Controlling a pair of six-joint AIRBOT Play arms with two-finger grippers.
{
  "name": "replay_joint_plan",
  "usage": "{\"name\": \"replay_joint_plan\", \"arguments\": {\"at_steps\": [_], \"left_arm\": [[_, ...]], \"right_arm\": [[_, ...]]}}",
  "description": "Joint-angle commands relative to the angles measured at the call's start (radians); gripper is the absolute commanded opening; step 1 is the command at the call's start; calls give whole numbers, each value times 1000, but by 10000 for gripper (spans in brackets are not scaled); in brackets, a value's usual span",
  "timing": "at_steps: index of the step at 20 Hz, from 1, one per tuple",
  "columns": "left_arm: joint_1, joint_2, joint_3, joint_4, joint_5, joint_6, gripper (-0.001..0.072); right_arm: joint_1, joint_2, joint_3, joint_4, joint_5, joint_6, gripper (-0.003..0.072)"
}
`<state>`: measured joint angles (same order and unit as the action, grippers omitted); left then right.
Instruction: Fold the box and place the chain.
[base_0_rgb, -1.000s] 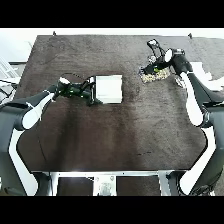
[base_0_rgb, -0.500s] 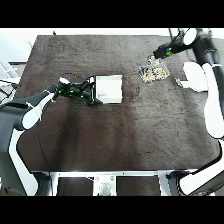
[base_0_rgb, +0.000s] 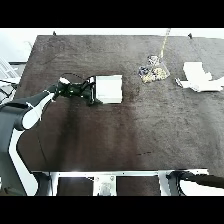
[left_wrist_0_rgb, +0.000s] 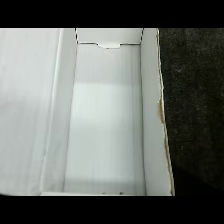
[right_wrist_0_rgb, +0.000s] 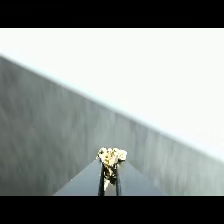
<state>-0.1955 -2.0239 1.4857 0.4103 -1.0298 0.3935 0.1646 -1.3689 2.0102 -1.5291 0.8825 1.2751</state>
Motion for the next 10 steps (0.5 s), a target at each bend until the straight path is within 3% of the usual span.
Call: {"name": "replay_joint_plan", "arguments": {"at_steps": [1,10], "left_arm": [[1,0,0,0,0,0,413],[1,0,0,0,-2,0,413]], "right_arm": [[67,96,0,0,-51,0,4],[283,109,-46,11,100,27,4]]}}
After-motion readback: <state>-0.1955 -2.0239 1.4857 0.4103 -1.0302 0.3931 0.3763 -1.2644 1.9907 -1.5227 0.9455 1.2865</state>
